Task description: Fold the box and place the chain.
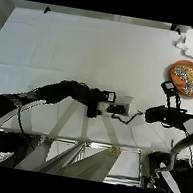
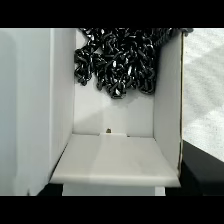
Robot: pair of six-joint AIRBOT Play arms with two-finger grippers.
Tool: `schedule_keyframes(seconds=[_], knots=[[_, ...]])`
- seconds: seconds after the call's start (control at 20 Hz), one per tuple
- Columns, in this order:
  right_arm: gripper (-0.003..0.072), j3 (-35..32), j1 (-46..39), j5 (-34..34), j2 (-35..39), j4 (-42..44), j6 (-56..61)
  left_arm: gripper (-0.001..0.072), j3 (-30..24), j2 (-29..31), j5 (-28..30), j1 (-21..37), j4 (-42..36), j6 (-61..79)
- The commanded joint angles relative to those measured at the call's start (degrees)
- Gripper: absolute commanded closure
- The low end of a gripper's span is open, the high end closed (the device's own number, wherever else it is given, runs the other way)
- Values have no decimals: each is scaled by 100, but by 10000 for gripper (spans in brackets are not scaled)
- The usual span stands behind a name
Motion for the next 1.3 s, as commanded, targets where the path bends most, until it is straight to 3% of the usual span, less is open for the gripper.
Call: schedule_keyframes(seconds=[0.0,0.2,0.5,0.8,0.95,1.1,1.25], knots=[[344,-197,-70,-223,-199,-52,-1119,374,0,2,0,2,2,2],[324,-208,85,-472,-890,452,-2308,374,0,2,0,2,2,2],[327,-208,546,-1027,-1620,291,-2190,374,0,2,0,2,2,2],[328,-203,546,-1224,-1648,-461,-1480,374,0,2,0,2,2,2],[357,-203,546,-1290,-1650,-446,-1480,374,0,2,0,2,2,2],[456,-208,546,-1283,-1698,-166,-1482,374,0,2,0,2,2,2],[471,-210,546,-1279,-1893,-46,-1482,374,0,2,0,2,2,2]])
